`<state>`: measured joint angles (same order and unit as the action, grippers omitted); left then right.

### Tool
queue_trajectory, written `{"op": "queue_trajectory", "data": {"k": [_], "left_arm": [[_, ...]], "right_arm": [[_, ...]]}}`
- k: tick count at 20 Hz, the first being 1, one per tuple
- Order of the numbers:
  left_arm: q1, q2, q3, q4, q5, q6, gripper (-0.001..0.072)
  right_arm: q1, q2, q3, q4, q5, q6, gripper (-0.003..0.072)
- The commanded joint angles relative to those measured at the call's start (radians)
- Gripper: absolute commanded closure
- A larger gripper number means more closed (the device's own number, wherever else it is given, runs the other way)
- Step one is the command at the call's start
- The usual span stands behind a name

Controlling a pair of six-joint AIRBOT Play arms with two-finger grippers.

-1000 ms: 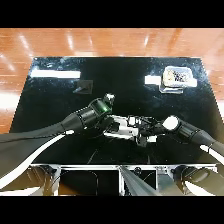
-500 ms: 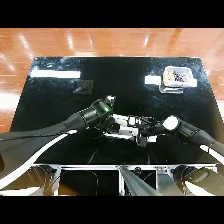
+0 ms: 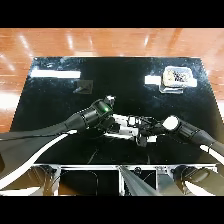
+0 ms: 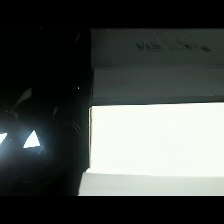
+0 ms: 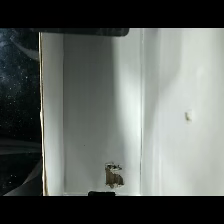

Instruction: Fold the box and place the chain.

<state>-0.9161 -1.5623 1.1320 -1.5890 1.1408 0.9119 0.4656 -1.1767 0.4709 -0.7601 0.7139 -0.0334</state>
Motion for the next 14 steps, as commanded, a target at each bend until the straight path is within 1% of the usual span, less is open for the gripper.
{"op": "queue_trajectory", "data": {"k": [1,11,12,14], "left_arm": [[-0.001,0.0,0.0,-0.002,0.0,0.004,0.0592],[-0.001,0.0,0.0,-0.002,0.003,0.003,0.0593],[-0.001,0.0,0.0,-0.002,0.003,0.003,0.0601],[-0.001,0.0,0.0,-0.002,0.003,0.003,0.0677]], "right_arm": [[0.0,0.0,0.0,0.0,0.0,0.0,0.0138],[0.0,0.0,0.0,0.0,0.0,0.0,0.0138],[0.0,0.0,0.0,0.0,0.0,0.0,0.0138],[0.0,0.0,0.0,0.0,0.0,0.0,0.0137]]}}
